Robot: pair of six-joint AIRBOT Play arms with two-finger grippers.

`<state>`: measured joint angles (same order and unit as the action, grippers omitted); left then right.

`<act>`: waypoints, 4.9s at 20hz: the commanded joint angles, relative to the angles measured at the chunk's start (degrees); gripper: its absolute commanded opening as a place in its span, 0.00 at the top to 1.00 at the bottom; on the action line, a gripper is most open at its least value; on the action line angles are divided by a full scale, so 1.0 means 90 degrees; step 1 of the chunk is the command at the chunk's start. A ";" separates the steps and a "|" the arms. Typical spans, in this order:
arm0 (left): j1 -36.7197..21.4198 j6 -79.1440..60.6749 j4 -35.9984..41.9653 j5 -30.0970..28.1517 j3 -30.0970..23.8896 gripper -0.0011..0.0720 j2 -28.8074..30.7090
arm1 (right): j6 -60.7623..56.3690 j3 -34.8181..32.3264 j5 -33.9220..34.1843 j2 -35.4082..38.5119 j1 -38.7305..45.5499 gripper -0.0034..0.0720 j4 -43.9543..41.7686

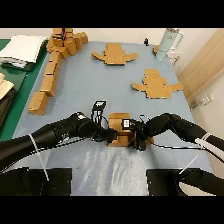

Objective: Fold the box.

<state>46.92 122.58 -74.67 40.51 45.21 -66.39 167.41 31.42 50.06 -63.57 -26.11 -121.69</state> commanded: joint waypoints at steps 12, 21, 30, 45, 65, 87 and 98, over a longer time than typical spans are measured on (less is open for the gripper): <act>0.0588 0.1319 -0.0821 0.1226 0.1253 0.37 -0.1200 | 0.0000 0.0000 -0.0002 -0.0002 0.0002 0.18 -0.0002; 0.0559 0.1309 -0.0755 0.0920 0.1290 0.37 -0.1328 | 0.0000 0.0000 -0.0002 -0.0002 0.0002 0.18 -0.0002; 0.0559 0.1331 -0.0952 0.1025 0.1292 0.44 -0.1460 | 0.0000 0.0000 -0.0002 -0.0002 0.0002 0.18 -0.0002; 0.0559 0.0954 -0.0554 0.1197 0.1530 0.97 -0.1790 | 0.0000 0.0000 -0.0002 -0.0002 0.0002 0.18 -0.0002; 0.0253 0.0959 -0.0595 0.2266 0.2045 0.55 -0.2008 | 0.0000 0.0000 -0.0002 -0.0002 0.0002 0.18 -0.0002; 0.0255 0.1207 -0.0391 0.2997 0.2722 0.72 -0.2679 | 0.0000 0.0000 -0.0002 -0.0002 0.0002 0.18 -0.0002; 0.0141 0.1292 -0.0415 0.3004 0.3002 0.48 -0.2679 | 0.0000 0.0000 -0.0002 -0.0002 0.0002 0.18 -0.0002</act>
<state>48.84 134.17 -78.43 67.35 71.09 -90.52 167.44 31.42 50.06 -63.57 -26.11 -121.69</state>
